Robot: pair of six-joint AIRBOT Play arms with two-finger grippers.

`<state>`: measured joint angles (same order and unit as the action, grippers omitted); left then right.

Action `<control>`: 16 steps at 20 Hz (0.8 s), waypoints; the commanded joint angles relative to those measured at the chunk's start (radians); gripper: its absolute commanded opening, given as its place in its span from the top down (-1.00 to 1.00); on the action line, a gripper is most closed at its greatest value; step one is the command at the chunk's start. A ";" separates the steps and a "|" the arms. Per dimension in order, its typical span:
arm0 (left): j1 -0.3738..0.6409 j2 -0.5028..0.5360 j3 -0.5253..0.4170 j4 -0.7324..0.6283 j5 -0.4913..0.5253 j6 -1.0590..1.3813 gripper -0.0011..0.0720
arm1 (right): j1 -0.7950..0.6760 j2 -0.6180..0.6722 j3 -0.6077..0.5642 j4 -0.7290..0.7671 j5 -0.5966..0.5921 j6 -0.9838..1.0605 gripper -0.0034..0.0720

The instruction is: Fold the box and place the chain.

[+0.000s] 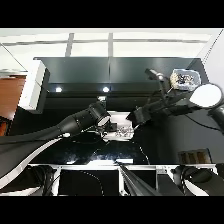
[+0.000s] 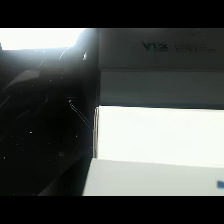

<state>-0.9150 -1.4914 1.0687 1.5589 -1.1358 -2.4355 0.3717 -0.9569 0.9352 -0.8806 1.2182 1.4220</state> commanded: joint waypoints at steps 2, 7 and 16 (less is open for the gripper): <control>0.000 0.000 0.000 0.000 -0.002 0.000 0.89 | -0.221 0.050 -0.004 -0.194 0.016 0.011 -0.27; 0.000 0.000 0.000 0.000 -0.002 0.000 0.89 | -0.366 0.013 -0.175 -0.555 -0.432 0.218 -1.00; 0.000 0.000 0.000 0.003 0.008 0.000 0.89 | -0.409 -0.341 -0.111 -0.561 -0.735 0.523 -0.96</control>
<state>-0.9150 -1.4914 1.0687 1.5593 -1.1320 -2.4355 -0.0250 -1.1938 0.7864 -1.4208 0.5861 1.8275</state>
